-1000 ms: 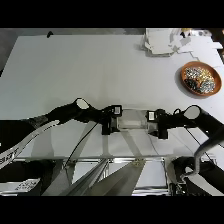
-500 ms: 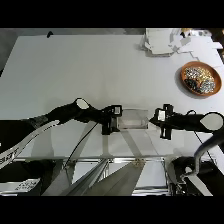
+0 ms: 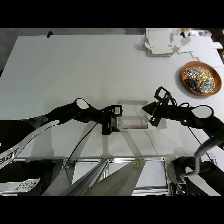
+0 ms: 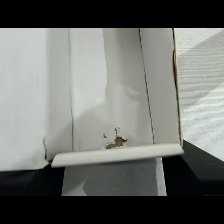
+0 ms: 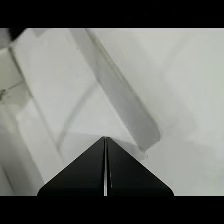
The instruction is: Fold the box and place the chain.
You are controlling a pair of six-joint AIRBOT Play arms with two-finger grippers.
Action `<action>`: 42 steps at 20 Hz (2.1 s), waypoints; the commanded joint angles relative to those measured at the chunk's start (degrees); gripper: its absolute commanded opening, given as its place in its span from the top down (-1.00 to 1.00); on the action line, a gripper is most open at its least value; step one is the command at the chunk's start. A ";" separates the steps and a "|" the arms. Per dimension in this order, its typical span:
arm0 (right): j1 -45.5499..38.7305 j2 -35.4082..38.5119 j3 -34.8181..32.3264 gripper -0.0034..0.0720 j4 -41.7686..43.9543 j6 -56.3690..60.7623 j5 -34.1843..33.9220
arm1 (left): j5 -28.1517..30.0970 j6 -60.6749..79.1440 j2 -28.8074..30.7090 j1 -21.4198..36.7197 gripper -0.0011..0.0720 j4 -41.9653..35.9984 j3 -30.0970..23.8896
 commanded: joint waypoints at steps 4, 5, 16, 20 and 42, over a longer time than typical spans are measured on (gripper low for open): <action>0.00 -6.49 0.04 0.86 1.53 1.99 -0.68 | -0.02 0.02 0.04 0.04 0.40 0.02 -0.02; 0.00 -6.49 0.04 0.86 0.76 2.25 -0.46 | -0.02 0.02 0.04 0.04 0.40 0.02 -0.02; 0.02 5.33 7.13 0.86 -21.55 1.90 17.11 | -0.02 0.02 0.04 0.04 0.40 0.02 -0.02; 0.00 8.04 6.99 0.48 -40.46 1.95 22.27 | -0.04 0.02 0.04 0.04 0.40 0.02 -0.02; 0.02 -5.90 3.63 0.51 -15.52 -17.92 14.82 | -0.04 0.02 0.04 0.04 0.40 0.02 -0.02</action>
